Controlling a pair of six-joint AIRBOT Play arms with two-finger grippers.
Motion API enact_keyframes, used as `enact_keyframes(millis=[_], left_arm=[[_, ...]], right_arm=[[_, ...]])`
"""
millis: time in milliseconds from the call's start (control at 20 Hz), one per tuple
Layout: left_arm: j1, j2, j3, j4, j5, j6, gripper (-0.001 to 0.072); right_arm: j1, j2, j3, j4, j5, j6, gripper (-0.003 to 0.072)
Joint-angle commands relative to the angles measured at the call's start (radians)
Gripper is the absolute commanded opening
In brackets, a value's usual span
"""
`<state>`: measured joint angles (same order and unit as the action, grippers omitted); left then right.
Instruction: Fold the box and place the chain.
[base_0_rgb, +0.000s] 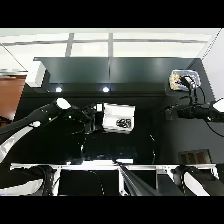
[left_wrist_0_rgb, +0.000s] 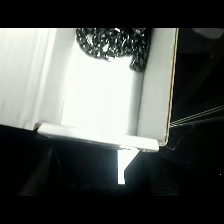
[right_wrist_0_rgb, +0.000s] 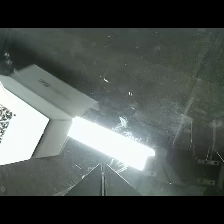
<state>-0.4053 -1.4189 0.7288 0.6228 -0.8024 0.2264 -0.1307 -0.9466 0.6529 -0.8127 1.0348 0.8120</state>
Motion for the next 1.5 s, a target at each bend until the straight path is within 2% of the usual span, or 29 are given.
enact_keyframes(millis=[0, 150, 600, 750, 850, 900, 1000, 1050, 1200, 1250, 1300, 1350, 1400, 1450], left_arm=[[0.001, -0.005, 0.008, -0.003, 0.004, -0.008, 0.0706], [0.0, -0.006, 0.024, -0.037, -0.021, 0.077, 0.0706], [-0.027, -0.032, 0.039, -0.026, -0.026, 0.082, 0.0705], [-0.031, -0.032, 0.039, -0.028, -0.091, 0.082, 0.0704], [-0.031, -0.032, 0.039, -0.028, -0.097, 0.08, 0.0684], [-0.031, -0.032, 0.039, -0.029, -0.085, 0.08, 0.0661], [-0.031, -0.032, 0.039, -0.029, -0.071, 0.08, 0.0447], [-0.031, -0.032, 0.039, -0.029, -0.068, 0.08, 0.0374], [-0.031, -0.032, 0.039, -0.029, -0.056, 0.08, 0.0368], [-0.03, -0.032, 0.039, -0.029, -0.05, 0.08, 0.0368], [-0.031, -0.032, 0.039, -0.029, -0.043, 0.08, 0.0368], [-0.03, -0.032, 0.039, -0.029, -0.042, 0.08, 0.0368], [-0.031, -0.032, 0.039, -0.029, -0.043, 0.08, 0.0368], [-0.031, -0.032, 0.039, -0.029, -0.043, 0.08, 0.0368]], right_arm=[[0.0, 0.001, -0.001, 0.0, 0.0, 0.0, 0.0012], [0.0, 0.001, -0.001, 0.0, 0.0, 0.0, 0.0013], [0.0, 0.001, -0.001, 0.0, 0.018, 0.0, 0.0012], [0.0, 0.001, -0.001, 0.0, 0.019, 0.0, 0.0012], [0.0, 0.001, -0.001, 0.0, 0.017, 0.0, 0.0013], [0.0, 0.001, -0.001, 0.0, 0.016, 0.0, 0.0013], [0.0, 0.001, -0.001, 0.0, 0.016, 0.0, 0.0013], [0.001, 0.001, -0.001, 0.001, 0.016, 0.0, 0.0013], [0.05, 0.0, -0.001, 0.061, 0.014, 0.0, 0.0014], [0.087, 0.0, -0.001, 0.105, -0.019, 0.005, 0.0017], [0.129, -0.002, -0.001, 0.138, -0.076, 0.034, 0.0131], [0.183, -0.011, 0.001, 0.177, -0.149, 0.06, 0.0323], [0.234, -0.026, 0.01, 0.204, -0.212, 0.058, 0.0469], [0.285, -0.049, 0.03, 0.22, -0.271, 0.051, 0.0568]])
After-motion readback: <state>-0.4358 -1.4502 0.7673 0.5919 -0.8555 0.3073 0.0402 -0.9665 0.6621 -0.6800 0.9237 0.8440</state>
